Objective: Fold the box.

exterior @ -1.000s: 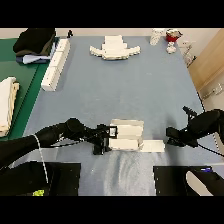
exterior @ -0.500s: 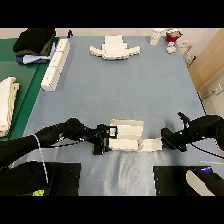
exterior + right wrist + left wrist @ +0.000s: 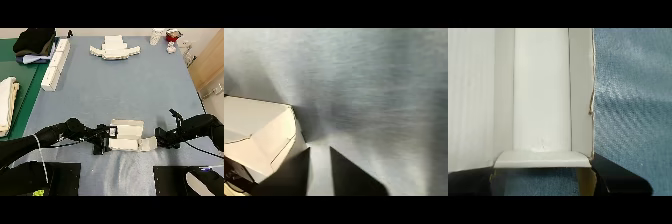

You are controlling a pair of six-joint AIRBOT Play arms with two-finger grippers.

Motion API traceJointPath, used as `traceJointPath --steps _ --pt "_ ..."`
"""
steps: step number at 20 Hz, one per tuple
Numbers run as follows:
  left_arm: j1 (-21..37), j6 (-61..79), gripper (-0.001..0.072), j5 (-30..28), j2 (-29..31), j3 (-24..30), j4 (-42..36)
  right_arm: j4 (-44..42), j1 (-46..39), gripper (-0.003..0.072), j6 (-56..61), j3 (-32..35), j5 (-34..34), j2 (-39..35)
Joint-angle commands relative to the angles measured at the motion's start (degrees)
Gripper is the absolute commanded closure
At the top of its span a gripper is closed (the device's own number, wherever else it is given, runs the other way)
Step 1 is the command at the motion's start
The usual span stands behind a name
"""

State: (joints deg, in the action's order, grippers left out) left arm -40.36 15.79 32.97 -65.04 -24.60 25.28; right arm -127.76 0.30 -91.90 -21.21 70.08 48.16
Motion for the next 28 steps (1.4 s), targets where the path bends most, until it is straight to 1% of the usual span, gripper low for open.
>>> traceJointPath --steps 1,4,6,7,8,9,10,12,15,18,22,26,28 --pt "0.02 0.02 0.0180 0.00 0.00 -0.04 0.00 -1.05 1.22 0.0348 -0.09 -2.47 0.94 -0.02" --pt "0.02 0.02 0.0179 0.00 0.00 -0.04 0.00 -3.50 1.27 0.0348 -0.42 -5.42 1.09 -0.02" --pt "0.02 0.02 0.0179 0.00 0.00 -0.04 0.00 -5.57 1.51 0.0339 -2.12 -6.40 2.58 -0.02" --pt "0.02 0.02 0.0179 0.00 0.00 -0.04 0.00 -5.53 2.64 0.0339 -2.21 -6.40 2.73 0.00" --pt "0.02 0.02 0.0179 0.00 0.00 -0.04 0.00 -5.46 4.28 0.0322 -2.25 -6.29 2.62 0.00" --pt "0.02 0.02 0.0180 0.00 -0.02 -0.04 0.00 -5.40 6.43 0.0192 -2.25 -6.32 2.19 0.00" --pt "0.02 0.02 0.0179 0.00 0.00 -0.04 0.00 -5.33 8.81 0.0159 -2.23 -6.32 1.01 0.00" --pt "0.02 0.02 0.0179 0.00 0.00 -0.04 0.00 -5.16 13.25 0.0159 -2.19 -6.32 -3.34 0.04" --pt "0.02 0.00 0.0180 0.00 -0.02 -0.04 0.00 -5.11 17.70 0.0172 -2.01 -6.32 -9.94 0.11" --pt "0.02 0.02 0.0179 0.00 0.00 -0.04 0.00 -3.28 20.04 0.0173 -0.37 -6.34 -11.28 0.11" --pt "0.02 0.02 0.0180 0.00 0.00 -0.04 0.00 7.54 24.59 0.0173 8.28 -6.47 -12.44 0.11" --pt "0.02 0.02 0.0179 0.02 -0.02 -0.04 0.00 11.54 30.08 0.0173 14.71 -7.32 -14.80 0.11" --pt "0.02 0.02 0.0180 0.00 0.00 -0.04 0.00 15.43 32.59 0.0173 20.26 -7.96 -14.64 0.11"
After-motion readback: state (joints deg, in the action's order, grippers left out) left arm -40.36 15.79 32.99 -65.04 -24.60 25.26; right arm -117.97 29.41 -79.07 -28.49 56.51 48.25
